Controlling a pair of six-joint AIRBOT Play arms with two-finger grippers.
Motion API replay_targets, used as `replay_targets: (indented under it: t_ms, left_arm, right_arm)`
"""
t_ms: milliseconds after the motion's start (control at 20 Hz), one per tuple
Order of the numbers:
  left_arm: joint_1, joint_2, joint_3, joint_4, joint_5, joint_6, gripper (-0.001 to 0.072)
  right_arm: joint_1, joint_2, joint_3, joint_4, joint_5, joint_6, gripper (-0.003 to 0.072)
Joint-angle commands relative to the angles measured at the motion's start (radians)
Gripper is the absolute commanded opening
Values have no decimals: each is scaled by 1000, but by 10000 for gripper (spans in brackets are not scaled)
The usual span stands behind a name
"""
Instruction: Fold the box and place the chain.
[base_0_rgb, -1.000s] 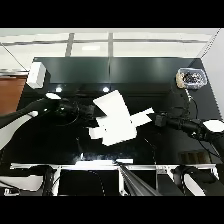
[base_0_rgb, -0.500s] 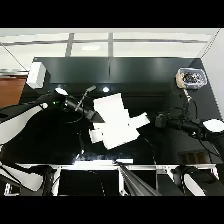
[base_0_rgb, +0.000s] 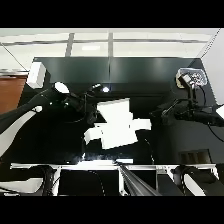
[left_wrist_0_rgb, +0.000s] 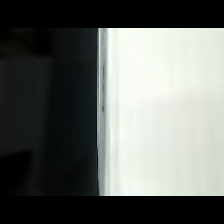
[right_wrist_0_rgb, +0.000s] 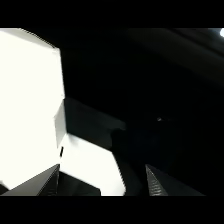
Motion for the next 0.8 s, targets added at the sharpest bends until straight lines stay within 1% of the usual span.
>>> replay_targets:
  t_ms: [0,100,150,250,300,550,750]
  left_arm:
    - [-44,47,-16,29,103,264,23]
    - [-68,46,-21,44,141,299,21]
    - [-83,45,-29,45,183,299,21]
    - [-104,40,-62,48,298,325,21]
    - [-114,37,-71,49,317,354,21]
    - [-148,6,-75,50,349,385,21]
    - [-151,-1,-76,61,367,385,21]
  right_arm:
    - [88,-1,-5,-113,-23,-35,632]
    - [158,-1,-54,-125,-98,-96,633]
    - [190,-1,-81,-127,-138,-146,633]
    - [240,-1,-128,-166,-188,-279,632]
    - [260,-1,-150,-179,-208,-322,632]
    - [334,-1,-241,-183,-224,-380,631]
    - [391,-2,-275,-183,-232,-450,631]
